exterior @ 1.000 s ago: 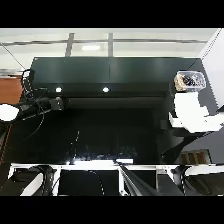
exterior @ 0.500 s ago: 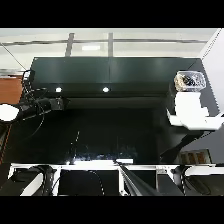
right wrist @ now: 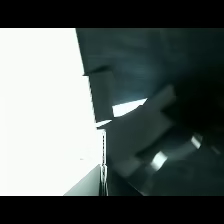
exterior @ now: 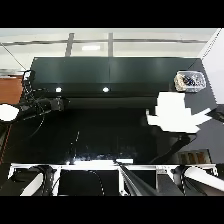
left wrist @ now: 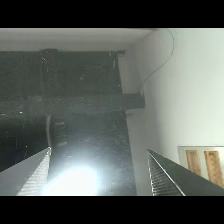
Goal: Fold the box and place the chain.
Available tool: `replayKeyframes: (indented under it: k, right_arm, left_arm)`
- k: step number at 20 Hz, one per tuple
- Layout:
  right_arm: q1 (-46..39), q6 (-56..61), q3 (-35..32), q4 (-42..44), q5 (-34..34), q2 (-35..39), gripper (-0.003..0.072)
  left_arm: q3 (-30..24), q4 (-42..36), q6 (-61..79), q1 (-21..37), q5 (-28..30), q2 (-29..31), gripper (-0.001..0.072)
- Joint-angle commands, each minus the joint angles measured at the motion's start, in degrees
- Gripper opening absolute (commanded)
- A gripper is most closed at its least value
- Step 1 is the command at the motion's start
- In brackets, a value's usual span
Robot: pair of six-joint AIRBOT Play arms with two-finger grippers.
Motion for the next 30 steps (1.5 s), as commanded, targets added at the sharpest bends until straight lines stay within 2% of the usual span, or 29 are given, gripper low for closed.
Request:
replayKeyframes:
  k: [1, 5, 7, 10, 12, 14, 16, 17, 21, 24, 26, 30]
  right_arm:
    - [5.95, -1.49, -13.09, 13.46, -4.22, 13.53, 0.0019]
    - [17.70, -3.91, -27.80, 27.36, -12.00, 29.07, 0.0019]
    - [25.38, -3.54, -33.09, 29.24, -16.98, 33.79, 0.0018]
    - [36.63, -3.10, -37.40, 30.12, -24.30, 34.75, 0.0018]
    - [43.28, -2.38, -38.97, 30.05, -29.62, 34.75, 0.0019]
    - [47.87, -2.27, -39.06, 29.79, -32.89, 34.75, 0.0019]
    - [50.38, -2.10, -39.06, 29.90, -34.91, 34.75, 0.0019]
    - [50.97, -2.10, -39.06, 29.92, -35.17, 34.75, 0.0019]
    - [51.21, -2.10, -39.06, 29.90, -35.15, 34.75, 0.0019]
    - [51.23, -2.12, -39.06, 29.92, -35.12, 34.75, 0.0019]
    - [51.23, -2.12, -39.06, 29.90, -35.10, 34.75, 0.0019]
    - [51.39, -2.12, -39.06, 29.90, -34.27, 34.75, 0.0019]
  left_arm:
    - [0.00, 0.00, 0.00, -0.04, -0.31, -0.04, 0.0704]
    - [0.00, -0.26, 0.02, -0.28, 0.50, -0.52, 0.0704]
    - [0.00, -0.70, 0.04, -1.97, 0.46, -1.62, 0.0703]
    - [0.26, -5.95, 0.94, -7.43, 0.85, -5.49, 0.0704]
    - [2.58, -10.38, 6.03, -10.75, -0.02, -9.94, 0.0704]
    - [6.93, -15.06, 6.91, -11.13, -5.40, -16.31, 0.0703]
    - [11.06, -25.33, 14.80, -9.70, -16.76, -24.59, 0.0702]
    - [12.52, -29.20, 17.31, -9.29, -20.41, -28.30, 0.0701]
    - [16.63, -30.27, 17.44, -9.53, -25.70, -38.82, 0.0700]
    - [17.81, -33.09, 23.15, -12.07, -29.14, -44.11, 0.0700]
    - [19.06, -36.09, 35.34, -13.90, -33.99, -46.60, 0.0699]
    - [22.60, -33.05, 39.23, -15.19, -39.80, -48.54, 0.0687]
